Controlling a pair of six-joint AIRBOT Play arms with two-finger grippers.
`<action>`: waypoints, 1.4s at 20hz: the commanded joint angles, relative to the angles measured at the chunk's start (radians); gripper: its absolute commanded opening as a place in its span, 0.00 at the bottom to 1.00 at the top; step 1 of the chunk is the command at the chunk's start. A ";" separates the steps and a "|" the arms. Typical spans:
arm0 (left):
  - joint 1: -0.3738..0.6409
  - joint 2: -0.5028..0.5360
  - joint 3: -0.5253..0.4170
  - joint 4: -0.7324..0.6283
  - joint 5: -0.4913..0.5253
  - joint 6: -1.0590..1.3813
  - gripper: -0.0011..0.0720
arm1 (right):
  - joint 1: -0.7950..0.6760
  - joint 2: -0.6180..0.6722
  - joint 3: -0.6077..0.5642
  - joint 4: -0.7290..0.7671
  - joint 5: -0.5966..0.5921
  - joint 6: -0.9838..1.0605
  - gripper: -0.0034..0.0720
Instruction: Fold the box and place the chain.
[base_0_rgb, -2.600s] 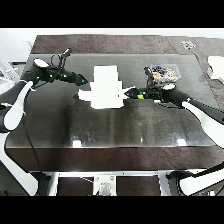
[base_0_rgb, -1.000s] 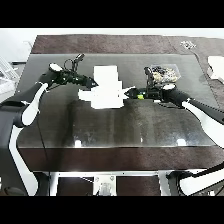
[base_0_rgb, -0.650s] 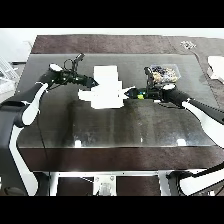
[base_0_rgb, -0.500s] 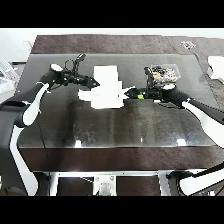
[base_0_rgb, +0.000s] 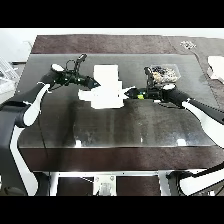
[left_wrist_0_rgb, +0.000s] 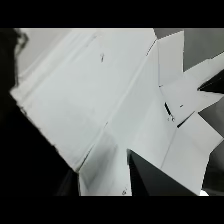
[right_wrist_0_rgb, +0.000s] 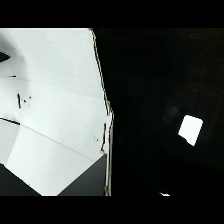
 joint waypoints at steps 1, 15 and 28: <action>-0.001 -0.001 0.001 0.002 0.002 0.011 0.50 | 0.000 0.000 0.001 -0.001 0.000 0.001 0.06; 0.002 -0.001 0.000 0.036 -0.019 0.075 0.23 | 0.000 0.000 0.001 -0.002 0.000 0.001 0.06; 0.002 -0.002 -0.080 -0.090 -0.161 0.555 0.04 | -0.065 0.032 0.001 0.073 0.023 -0.102 0.41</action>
